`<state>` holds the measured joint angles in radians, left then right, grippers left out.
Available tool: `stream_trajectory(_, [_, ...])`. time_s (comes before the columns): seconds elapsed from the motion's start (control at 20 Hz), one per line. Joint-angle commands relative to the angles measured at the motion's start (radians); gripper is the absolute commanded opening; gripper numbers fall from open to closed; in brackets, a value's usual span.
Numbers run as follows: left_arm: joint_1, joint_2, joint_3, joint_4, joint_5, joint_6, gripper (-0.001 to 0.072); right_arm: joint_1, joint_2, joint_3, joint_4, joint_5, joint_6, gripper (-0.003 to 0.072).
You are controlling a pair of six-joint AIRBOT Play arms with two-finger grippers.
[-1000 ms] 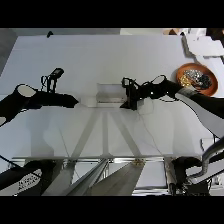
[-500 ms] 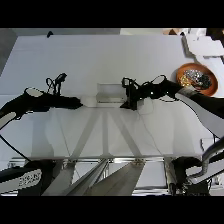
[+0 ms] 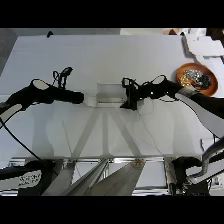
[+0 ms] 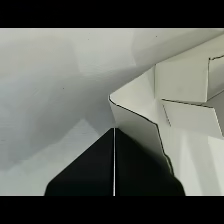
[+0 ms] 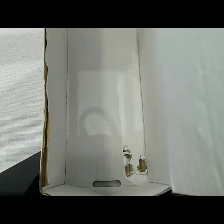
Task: Fold the box and place the chain.
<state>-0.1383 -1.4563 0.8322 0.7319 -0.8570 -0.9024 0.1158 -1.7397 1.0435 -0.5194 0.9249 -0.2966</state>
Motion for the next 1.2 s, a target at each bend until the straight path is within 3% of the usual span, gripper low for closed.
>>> stream_trajectory(0.0, [-0.029, -0.010, 0.047, 0.107, -0.054, -0.100, 0.0002, 0.000, 0.000, 0.000, 0.000, 0.000, 0.000, 0.0514])
stream_trajectory(0.55, [-0.088, -0.053, 0.048, 0.114, -0.061, -0.134, 0.0017, 0.000, 0.000, 0.000, 0.000, 0.000, 0.001, 0.0514])
stream_trajectory(0.65, [-0.087, -0.045, 0.048, 0.113, -0.061, -0.135, 0.0105, 0.000, 0.000, 0.000, 0.000, 0.000, 0.000, 0.0514])
stream_trajectory(0.85, [-0.084, -0.010, 0.048, 0.111, -0.056, -0.134, 0.0119, 0.000, 0.000, 0.000, 0.000, 0.000, 0.000, 0.0514])
stream_trajectory(0.9, [-0.084, -0.005, 0.048, 0.106, -0.049, -0.135, 0.0241, 0.000, 0.000, 0.000, 0.000, 0.000, 0.000, 0.0514])
stream_trajectory(0.95, [-0.084, -0.005, 0.048, 0.087, -0.044, -0.135, 0.0423, 0.000, 0.000, 0.000, 0.000, 0.000, 0.000, 0.0514])
stream_trajectory(1.0, [-0.083, -0.005, 0.048, 0.060, -0.037, -0.134, 0.0457, 0.000, 0.000, 0.000, 0.000, 0.000, 0.000, 0.0514])
stream_trajectory(1.15, [-0.083, -0.005, 0.048, -0.023, -0.034, -0.091, 0.0457, 0.000, 0.000, 0.000, 0.000, 0.000, 0.000, 0.0514])
